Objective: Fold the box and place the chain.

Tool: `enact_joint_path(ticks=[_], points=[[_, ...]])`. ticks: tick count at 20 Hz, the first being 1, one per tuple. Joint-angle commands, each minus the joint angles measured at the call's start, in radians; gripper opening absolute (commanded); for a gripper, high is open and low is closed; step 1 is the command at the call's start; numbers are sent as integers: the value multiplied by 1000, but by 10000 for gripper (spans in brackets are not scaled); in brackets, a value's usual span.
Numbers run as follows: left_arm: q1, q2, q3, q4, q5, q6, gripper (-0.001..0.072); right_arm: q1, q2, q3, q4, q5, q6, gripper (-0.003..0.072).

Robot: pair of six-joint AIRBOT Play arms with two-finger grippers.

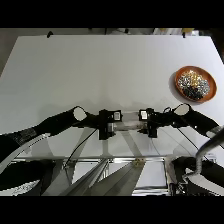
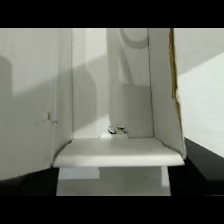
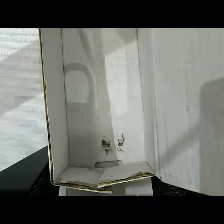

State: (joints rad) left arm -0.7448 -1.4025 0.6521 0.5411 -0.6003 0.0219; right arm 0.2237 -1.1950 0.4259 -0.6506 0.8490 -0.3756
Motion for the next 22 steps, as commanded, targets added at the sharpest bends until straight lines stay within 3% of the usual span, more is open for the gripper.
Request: enact_joint_path(ticks=[1, 4, 22], points=[[-11, -5, 0, -10, 28, 0, 514, 0, 0, 0, 0, 0, 0, 354], [-11, -5, 0, -10, 19, 0, 248, 0, 0, 0, 0, 0, 0, 354], [-11, -5, 0, -10, 20, -26, 252, 0, 0, 0, 10, 8, 17, 354]])
